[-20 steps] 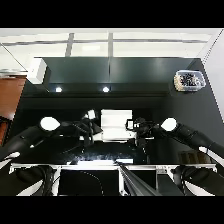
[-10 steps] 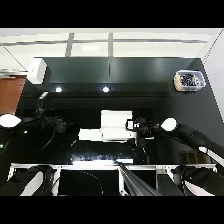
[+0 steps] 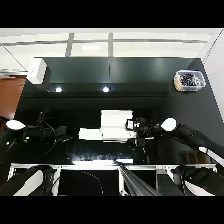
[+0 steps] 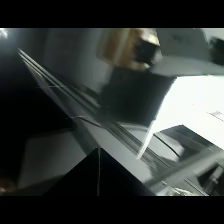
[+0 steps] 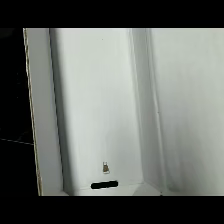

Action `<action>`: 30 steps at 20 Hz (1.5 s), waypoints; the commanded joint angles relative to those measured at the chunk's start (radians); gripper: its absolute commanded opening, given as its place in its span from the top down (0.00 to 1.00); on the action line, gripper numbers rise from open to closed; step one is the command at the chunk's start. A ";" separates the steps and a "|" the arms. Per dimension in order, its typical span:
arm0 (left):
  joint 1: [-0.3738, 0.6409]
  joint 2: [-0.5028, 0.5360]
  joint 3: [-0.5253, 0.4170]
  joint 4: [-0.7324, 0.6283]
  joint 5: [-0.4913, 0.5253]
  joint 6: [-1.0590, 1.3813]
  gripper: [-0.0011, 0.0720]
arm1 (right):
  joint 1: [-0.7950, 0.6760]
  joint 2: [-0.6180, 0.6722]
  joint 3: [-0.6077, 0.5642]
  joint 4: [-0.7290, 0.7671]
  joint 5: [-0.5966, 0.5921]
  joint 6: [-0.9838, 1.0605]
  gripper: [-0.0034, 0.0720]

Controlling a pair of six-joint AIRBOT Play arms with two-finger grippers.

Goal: Fold the box and place the chain.

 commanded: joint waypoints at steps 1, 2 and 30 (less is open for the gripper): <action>-0.070 -0.122 0.003 -0.159 0.018 0.117 0.95 | 0.000 0.000 0.000 0.000 -0.001 0.000 0.61; -0.098 -0.154 0.013 -0.183 0.035 0.124 0.95 | 0.000 0.000 0.000 0.000 -0.001 0.000 0.61; -0.445 -0.242 0.314 -0.198 0.017 0.185 0.10 | 0.000 0.000 0.000 -0.001 -0.002 0.000 0.61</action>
